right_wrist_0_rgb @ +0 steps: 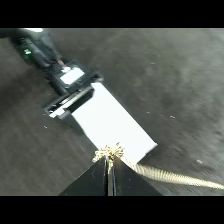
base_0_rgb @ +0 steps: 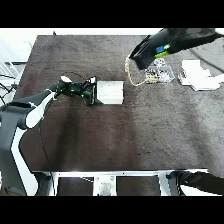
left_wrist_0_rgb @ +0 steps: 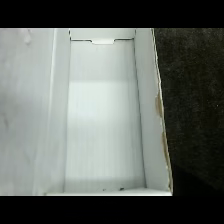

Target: Fold the box and place the chain.

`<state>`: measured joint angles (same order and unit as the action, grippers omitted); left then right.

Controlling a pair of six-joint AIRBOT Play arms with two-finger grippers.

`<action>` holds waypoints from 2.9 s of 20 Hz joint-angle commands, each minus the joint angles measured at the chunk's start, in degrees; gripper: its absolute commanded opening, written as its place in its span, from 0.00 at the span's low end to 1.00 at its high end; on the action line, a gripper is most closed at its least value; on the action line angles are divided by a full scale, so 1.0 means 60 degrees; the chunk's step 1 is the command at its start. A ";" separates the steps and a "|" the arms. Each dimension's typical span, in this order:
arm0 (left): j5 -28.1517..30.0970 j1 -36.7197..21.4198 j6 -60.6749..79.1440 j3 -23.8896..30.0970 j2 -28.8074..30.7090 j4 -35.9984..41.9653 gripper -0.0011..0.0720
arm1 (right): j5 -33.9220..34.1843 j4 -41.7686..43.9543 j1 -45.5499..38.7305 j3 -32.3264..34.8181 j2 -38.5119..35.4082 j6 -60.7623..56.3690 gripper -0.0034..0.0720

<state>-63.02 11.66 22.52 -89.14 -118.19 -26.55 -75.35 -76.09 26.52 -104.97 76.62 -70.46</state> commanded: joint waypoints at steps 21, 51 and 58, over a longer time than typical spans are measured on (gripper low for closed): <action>0.0000 0.0000 0.0000 -0.0004 -0.0007 0.0000 0.65 | 0.5067 0.0750 0.0353 0.3235 0.4156 -0.0178 0.34; 0.0000 0.0004 0.0004 -0.0004 -0.0007 0.0000 0.65 | 0.7351 0.2641 -0.4047 0.3763 0.4492 -0.0914 0.06; 0.0000 0.0004 0.0004 -0.0004 -0.0007 0.0000 0.65 | 0.5865 0.1628 -0.3169 0.3759 -0.0073 -0.0219 0.05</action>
<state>-63.02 11.66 22.52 -89.14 -118.19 -26.55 -37.43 -62.87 5.04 -82.35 86.21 -72.88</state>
